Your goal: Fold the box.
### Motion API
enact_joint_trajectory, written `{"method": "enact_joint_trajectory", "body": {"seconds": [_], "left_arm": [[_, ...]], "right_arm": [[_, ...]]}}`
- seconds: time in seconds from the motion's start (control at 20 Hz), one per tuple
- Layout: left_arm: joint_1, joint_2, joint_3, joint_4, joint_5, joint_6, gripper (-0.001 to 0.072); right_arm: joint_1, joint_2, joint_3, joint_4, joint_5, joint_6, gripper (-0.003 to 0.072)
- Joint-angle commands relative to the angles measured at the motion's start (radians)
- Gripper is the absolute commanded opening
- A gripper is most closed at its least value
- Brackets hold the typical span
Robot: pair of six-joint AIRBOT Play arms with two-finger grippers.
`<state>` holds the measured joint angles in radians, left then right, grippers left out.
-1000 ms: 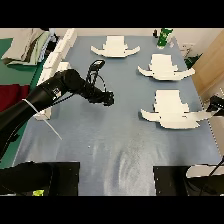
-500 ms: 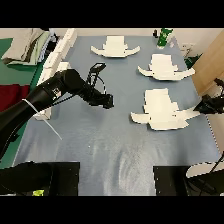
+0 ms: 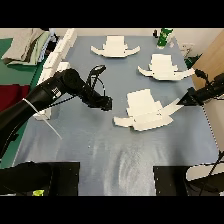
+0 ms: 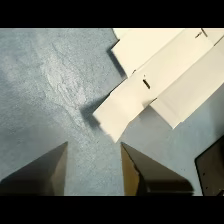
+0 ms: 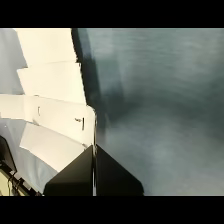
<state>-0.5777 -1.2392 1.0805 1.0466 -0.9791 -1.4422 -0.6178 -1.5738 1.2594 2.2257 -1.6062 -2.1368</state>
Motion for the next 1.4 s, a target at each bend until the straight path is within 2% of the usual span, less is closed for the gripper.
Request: {"method": "enact_joint_trajectory", "body": {"seconds": [0.0,0.15,0.2,0.25,0.45,0.6,0.65,0.7,0.75,0.95,1.15,1.35], "left_arm": [[0.040,0.001,0.001,0.005,-0.089,0.006,0.0333],[0.114,0.018,-0.002,0.006,-0.183,0.050,0.0329],[0.139,0.031,-0.007,0.006,-0.211,0.073,0.0148],[0.165,0.049,-0.019,0.006,-0.232,0.111,0.0016],[0.249,0.142,-0.135,0.000,-0.301,0.161,0.0016],[0.300,0.213,-0.262,-0.048,-0.304,0.179,0.0016],[0.311,0.224,-0.285,-0.056,-0.300,0.179,0.0016],[0.316,0.225,-0.296,-0.058,-0.297,0.178,0.0016],[0.317,0.223,-0.296,-0.060,-0.296,0.178,0.0016],[0.315,0.223,-0.296,-0.105,-0.296,0.179,0.0017],[0.315,0.223,-0.296,-0.112,-0.300,0.179,0.0017],[0.315,0.223,-0.296,-0.111,-0.314,0.179,0.0017]], "right_arm": [[0.102,0.066,-0.082,0.084,0.027,0.055,0.0002],[0.188,0.211,-0.263,0.083,0.154,0.115,0.0003],[0.212,0.270,-0.334,0.084,0.201,0.152,0.0003],[0.242,0.338,-0.415,0.083,0.250,0.205,0.0002],[0.382,0.616,-0.740,0.074,0.386,0.385,0.0002],[0.456,0.775,-0.909,0.074,0.512,0.457,0.0019],[0.457,0.798,-0.932,0.074,0.518,0.461,0.0148],[0.457,0.802,-0.934,0.063,0.514,0.465,0.0317],[0.457,0.799,-0.933,0.061,0.511,0.465,0.0346],[0.457,0.727,-0.909,0.061,0.500,0.354,0.0341],[0.457,0.601,-0.838,0.061,0.464,0.201,0.0330],[0.452,0.516,-0.769,0.056,0.459,0.134,0.0331]]}}
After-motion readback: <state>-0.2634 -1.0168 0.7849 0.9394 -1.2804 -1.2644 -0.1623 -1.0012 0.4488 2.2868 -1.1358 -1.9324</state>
